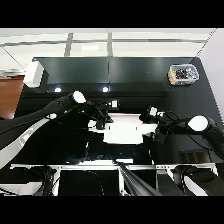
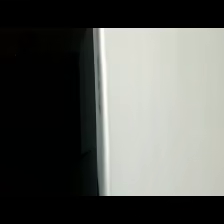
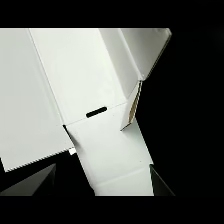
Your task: Fold the box and place the chain.
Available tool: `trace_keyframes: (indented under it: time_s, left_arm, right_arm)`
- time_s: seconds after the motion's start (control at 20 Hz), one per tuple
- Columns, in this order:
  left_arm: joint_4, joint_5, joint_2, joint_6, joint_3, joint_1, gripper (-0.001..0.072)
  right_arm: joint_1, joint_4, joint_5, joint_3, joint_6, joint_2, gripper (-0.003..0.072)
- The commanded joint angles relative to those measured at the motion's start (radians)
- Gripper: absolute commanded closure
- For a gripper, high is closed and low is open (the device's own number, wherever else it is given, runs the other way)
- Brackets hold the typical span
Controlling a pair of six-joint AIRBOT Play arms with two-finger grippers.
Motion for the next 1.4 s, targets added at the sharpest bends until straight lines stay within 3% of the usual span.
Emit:
trace_keyframes:
  time_s: [0.0, 0.2, 0.45, 1.35]
  left_arm:
    - [0.002, -0.003, -0.003, -0.044, 0.001, 0.000, 0.0686]
    - [0.002, -0.004, -0.003, -0.044, 0.001, 0.000, 0.0686]
    - [0.002, -0.003, -0.003, -0.044, 0.001, 0.000, 0.0686]
    - [0.002, -0.004, -0.003, -0.044, 0.001, 0.000, 0.0686]
  right_arm:
    - [0.035, 0.005, -0.008, -0.011, -0.111, -0.047, -0.0030]
    - [0.125, -0.003, -0.001, -0.011, -0.225, -0.130, -0.0028]
    - [0.179, 0.005, -0.021, -0.011, -0.234, -0.137, -0.0028]
    - [0.155, 0.122, -0.104, 0.125, -0.237, -0.136, -0.0022]
